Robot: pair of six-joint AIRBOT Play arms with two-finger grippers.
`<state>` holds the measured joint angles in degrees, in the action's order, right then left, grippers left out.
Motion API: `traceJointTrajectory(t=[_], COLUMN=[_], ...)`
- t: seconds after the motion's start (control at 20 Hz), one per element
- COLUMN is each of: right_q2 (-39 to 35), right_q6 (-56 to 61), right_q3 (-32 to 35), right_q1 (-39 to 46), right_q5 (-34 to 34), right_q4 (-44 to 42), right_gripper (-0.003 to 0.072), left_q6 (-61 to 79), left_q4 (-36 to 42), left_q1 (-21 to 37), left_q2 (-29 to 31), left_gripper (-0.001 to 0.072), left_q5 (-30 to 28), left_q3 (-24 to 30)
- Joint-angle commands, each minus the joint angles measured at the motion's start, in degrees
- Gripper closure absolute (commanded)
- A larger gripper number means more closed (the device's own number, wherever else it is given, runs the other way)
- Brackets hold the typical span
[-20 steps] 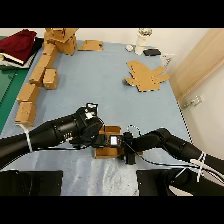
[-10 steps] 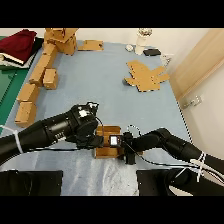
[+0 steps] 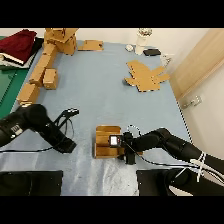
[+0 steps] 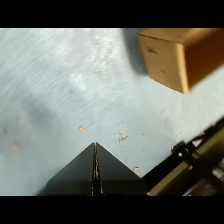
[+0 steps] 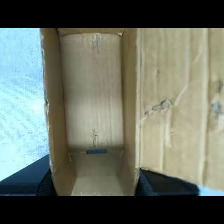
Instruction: Fold the box.
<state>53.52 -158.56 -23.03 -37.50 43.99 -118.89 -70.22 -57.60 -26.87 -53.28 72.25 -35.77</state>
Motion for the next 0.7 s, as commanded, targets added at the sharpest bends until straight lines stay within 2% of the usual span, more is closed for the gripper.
traceJointTrajectory(t=[0.0, 0.1, 0.15, 0.25, 0.35, 0.4, 0.45, 0.65], right_q2=[-0.02, -0.02, -0.02, -0.02, -0.02, -0.02, -0.02, -0.02], right_q6=[0.00, 0.00, 0.00, 0.00, -0.02, 0.00, 0.00, 0.00], right_q3=[0.02, 0.02, 0.02, 0.02, 0.02, 0.02, 0.02, 0.02], right_q1=[0.02, 0.00, 0.00, 0.00, 0.00, 0.00, 0.00, 0.02], right_q5=[-0.02, 0.00, 0.00, 0.00, -0.02, 0.00, -0.02, -0.02], right_q4=[0.00, 0.00, -0.02, 0.00, 0.00, 0.00, 0.00, 0.00], right_gripper=[0.0221, 0.0222, 0.0222, 0.0221, 0.0221, 0.0221, 0.0222, 0.0221], left_q6=[43.80, 54.84, 58.90, 60.83, 60.83, 60.81, 60.41, 67.34], left_q4=[12.52, 12.37, 11.69, 11.30, 11.30, 11.34, 11.85, 13.64], left_q1=[11.93, 11.21, 9.81, 6.54, 2.71, 1.16, -0.02, -4.22], left_q2=[0.81, -0.42, -1.07, -2.51, -3.89, -4.63, -5.55, -8.11], left_gripper=[0.0696, 0.0696, 0.0696, 0.0695, 0.0692, 0.0389, 0.0011, 0.0011], left_q5=[-1.27, -6.01, -10.51, -18.56, -22.75, -23.54, -24.46, -25.40], left_q3=[5.05, 5.18, 5.20, 5.25, 5.25, 5.25, 5.60, 7.58])
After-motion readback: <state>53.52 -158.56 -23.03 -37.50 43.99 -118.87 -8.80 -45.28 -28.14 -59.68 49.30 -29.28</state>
